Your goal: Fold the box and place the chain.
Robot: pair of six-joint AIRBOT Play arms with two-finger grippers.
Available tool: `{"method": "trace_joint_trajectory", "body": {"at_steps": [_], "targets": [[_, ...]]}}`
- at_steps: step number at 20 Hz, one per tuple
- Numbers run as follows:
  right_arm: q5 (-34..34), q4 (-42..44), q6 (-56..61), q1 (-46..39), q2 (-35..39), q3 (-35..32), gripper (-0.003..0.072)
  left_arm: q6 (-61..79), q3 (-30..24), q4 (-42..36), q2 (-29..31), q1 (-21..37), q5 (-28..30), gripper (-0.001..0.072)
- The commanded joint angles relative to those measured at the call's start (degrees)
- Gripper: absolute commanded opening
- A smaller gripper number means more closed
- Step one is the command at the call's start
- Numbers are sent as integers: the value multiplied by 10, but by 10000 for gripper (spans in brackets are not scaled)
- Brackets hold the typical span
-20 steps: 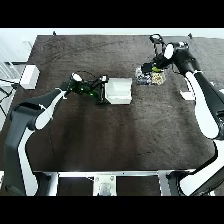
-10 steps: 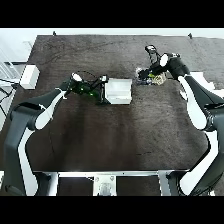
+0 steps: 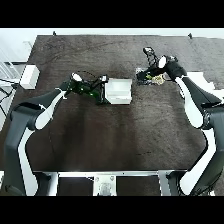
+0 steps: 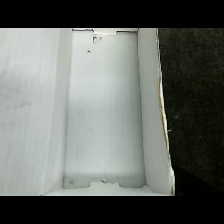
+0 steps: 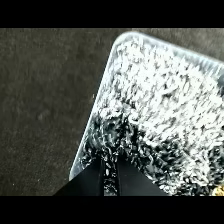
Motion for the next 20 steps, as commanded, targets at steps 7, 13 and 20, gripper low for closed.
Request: {"method": "trace_joint_trajectory", "body": {"at_steps": [7, 13, 20], "targets": [[14, -9, -7, 0, 57, 10, 10, 0, 0, 0, 0, 0, 0, 472], [19, -9, -7, 0, 133, 10, 10, 0, 0, 0, 0, 0, 0, 472], [-1, -18, -9, 0, 240, 10, 10, 0, 0, 0, 0, 0, 0, 472]]}}
